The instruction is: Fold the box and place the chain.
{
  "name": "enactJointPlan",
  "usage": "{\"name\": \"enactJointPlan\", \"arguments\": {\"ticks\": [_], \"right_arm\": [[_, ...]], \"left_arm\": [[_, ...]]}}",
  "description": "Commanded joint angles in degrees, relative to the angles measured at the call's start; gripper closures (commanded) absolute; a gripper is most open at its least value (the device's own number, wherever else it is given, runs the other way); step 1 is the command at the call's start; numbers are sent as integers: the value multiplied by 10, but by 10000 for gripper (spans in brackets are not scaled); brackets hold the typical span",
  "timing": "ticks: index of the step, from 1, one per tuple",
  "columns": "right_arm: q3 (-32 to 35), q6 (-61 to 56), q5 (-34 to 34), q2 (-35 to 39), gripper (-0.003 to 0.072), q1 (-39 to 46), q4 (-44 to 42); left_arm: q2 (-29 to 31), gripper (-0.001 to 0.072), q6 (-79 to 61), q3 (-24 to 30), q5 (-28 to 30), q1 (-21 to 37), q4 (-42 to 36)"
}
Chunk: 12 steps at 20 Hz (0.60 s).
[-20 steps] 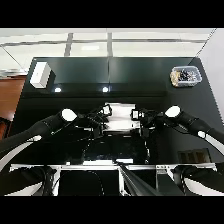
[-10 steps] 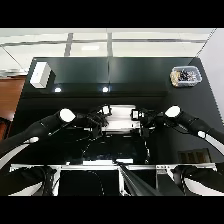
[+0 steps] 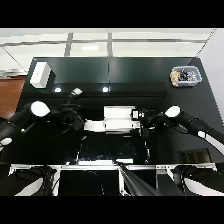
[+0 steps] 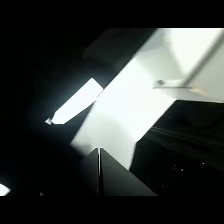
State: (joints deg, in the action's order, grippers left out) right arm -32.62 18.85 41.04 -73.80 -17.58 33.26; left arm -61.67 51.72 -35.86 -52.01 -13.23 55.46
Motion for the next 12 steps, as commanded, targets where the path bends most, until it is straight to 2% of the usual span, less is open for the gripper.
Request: {"name": "enactJointPlan", "arguments": {"ticks": [1, 3, 5, 8, 12], "right_arm": [[0, 0, 0, 0, 274, 0, 0], [0, 0, 0, 0, 274, 0, 0], [0, 0, 0, 0, 274, 0, 0], [0, 0, 0, 0, 274, 0, 0], [0, 0, 0, 0, 274, 0, 0]], "left_arm": [[-4, 684, 249, 25, -70, 120, -15], [-46, 684, 217, 37, -120, 166, -95], [-87, 685, 189, 45, -121, 175, -153], [-137, 685, 189, 43, -88, 146, -192], [-182, 685, 158, 43, -66, 79, -235]]}}
